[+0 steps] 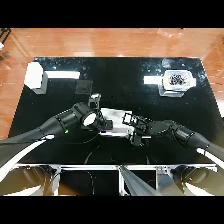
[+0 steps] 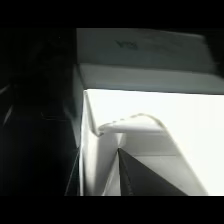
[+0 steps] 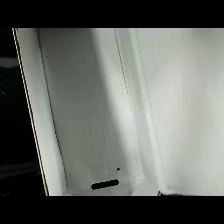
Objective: Fold the box and place the chain.
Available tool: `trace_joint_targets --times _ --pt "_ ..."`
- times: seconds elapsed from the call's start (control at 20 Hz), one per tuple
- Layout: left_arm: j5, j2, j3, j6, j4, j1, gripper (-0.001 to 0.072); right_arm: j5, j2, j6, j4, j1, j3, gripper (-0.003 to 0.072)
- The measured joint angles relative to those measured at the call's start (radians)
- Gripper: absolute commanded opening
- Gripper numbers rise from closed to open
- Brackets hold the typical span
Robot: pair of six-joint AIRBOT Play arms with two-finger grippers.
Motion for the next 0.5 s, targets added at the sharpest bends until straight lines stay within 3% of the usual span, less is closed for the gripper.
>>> trace_joint_targets --times 0.35,0.5 --pt "-0.098 -0.082 0.097 -0.013 0.065 -0.026 0.0349 0.000 0.000 0.000 0.000 0.000 0.000 0.0218" --pt "-0.126 -0.108 0.116 -0.023 0.082 -0.029 0.0308 0.000 0.000 0.000 0.000 0.000 0.000 0.0218"
